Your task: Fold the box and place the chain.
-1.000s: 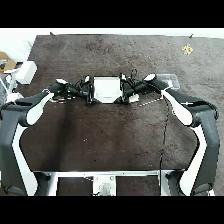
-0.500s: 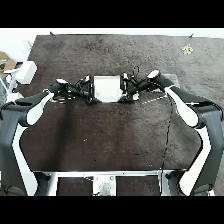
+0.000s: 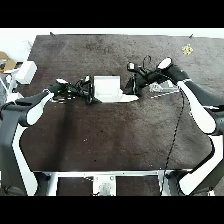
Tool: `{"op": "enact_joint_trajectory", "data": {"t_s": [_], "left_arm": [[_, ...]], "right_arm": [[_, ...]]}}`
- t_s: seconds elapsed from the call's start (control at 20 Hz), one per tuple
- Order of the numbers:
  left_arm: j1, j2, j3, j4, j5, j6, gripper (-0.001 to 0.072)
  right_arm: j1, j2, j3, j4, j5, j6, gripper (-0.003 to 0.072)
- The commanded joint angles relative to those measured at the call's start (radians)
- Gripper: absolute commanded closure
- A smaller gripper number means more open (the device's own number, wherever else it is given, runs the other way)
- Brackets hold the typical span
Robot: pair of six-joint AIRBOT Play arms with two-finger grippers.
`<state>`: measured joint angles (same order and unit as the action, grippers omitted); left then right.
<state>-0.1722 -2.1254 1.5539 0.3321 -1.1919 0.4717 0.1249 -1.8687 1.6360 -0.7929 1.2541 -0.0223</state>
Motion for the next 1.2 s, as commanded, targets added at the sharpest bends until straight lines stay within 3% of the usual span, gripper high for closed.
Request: {"op": "enact_joint_trajectory", "data": {"t_s": [0.0, 0.2, 0.55, 0.8, 0.95, 1.15], "left_arm": [[0.001, 0.001, 0.0, 0.001, -0.001, 0.0, 0.0435], [0.001, 0.001, 0.0, 0.0, -0.001, 0.0, 0.0435], [0.001, 0.001, 0.0, 0.001, -0.001, 0.0, 0.0435], [0.001, 0.001, 0.0, 0.0, -0.001, 0.0, 0.0435], [0.001, 0.001, 0.0, 0.0, -0.001, 0.0, 0.0434], [0.001, 0.001, 0.0, 0.0, -0.001, 0.0, 0.0435]], "right_arm": [[-0.002, 0.026, 0.001, 0.193, -0.008, 0.031, 0.0682], [0.01, -0.012, 0.001, 0.375, -0.104, -0.118, 0.0682], [0.015, -0.123, 0.001, 0.394, -0.278, -0.196, 0.0682], [0.014, -0.16, 0.001, 0.337, -0.277, -0.229, 0.0682], [0.014, -0.172, 0.0, 0.294, -0.195, -0.229, 0.0682], [-0.005, -0.17, 0.001, 0.293, -0.245, -0.229, 0.0682]]}}
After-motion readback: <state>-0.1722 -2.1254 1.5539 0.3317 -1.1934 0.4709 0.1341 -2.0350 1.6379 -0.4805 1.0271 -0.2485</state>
